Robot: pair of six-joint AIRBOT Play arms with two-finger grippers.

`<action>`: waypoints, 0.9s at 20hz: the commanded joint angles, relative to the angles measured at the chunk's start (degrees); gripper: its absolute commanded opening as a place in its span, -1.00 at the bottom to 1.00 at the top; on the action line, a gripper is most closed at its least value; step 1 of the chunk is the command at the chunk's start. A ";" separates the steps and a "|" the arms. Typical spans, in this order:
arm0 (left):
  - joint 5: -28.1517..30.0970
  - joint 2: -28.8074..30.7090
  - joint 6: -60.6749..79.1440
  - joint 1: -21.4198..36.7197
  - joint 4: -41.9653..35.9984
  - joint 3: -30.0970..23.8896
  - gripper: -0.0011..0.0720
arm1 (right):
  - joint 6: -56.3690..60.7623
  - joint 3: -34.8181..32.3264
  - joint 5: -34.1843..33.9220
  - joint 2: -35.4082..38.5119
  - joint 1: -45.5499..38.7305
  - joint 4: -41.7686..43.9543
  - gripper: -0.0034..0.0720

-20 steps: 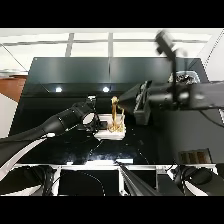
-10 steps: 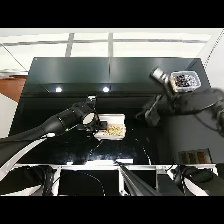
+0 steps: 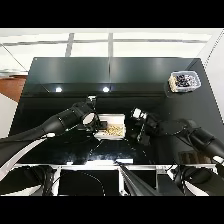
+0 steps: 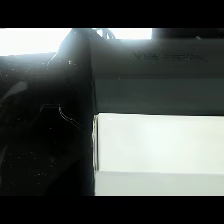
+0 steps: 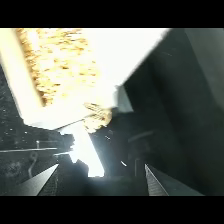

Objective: Fold the box and place the chain.

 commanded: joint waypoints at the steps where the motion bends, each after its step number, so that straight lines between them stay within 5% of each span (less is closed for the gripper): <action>1: -0.02 0.00 0.02 0.02 0.11 0.02 -0.88 | -9.68 -1.31 5.51 -3.02 4.09 4.13 0.69; 2: -0.02 0.00 0.02 0.02 0.11 0.02 -0.88 | -11.08 -1.31 6.45 -3.65 4.74 4.63 0.69; 4: 0.00 0.00 0.02 0.04 0.11 0.02 -0.88 | -11.21 -1.31 7.50 -4.68 5.35 4.74 0.32; 18: 0.20 0.00 0.02 0.02 0.31 0.02 -0.88 | -11.21 -1.31 16.13 -8.35 9.42 7.72 0.31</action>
